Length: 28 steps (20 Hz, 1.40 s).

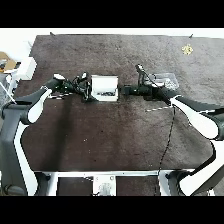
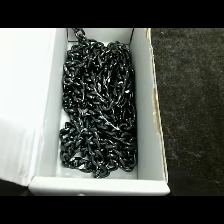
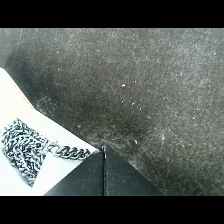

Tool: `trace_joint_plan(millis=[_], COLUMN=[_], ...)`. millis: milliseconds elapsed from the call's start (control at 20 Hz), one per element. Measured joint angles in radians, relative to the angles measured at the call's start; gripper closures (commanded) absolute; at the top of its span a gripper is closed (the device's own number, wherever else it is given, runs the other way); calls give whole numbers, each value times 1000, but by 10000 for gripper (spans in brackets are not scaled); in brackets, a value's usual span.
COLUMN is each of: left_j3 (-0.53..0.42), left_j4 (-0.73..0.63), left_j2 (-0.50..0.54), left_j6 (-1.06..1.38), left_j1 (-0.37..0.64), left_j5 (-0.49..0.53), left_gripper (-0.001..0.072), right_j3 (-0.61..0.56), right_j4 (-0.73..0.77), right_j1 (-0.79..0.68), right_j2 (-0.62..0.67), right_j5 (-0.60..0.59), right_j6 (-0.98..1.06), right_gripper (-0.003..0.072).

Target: Fold the box and place the chain.

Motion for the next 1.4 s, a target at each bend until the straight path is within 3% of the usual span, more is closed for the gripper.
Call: trace_joint_plan(millis=[500, 950, 1400], left_j3=[0, 0, 0], left_j4=[0, 0, 0], left_j2=[0, 0, 0], left_j6=[0, 0, 0], left_j1=[0, 0, 0], left_j5=[0, 0, 0], left_gripper=[438, 438, 438], right_j3=[0, 2, 2], right_j4=[20, 46, 61], right_j1=[-6, -51, -58], right_j2=[-19, -16, 31], right_j5=[56, 195, 229], right_j6=[0, -4, -40], right_gripper=[658, 658, 658])
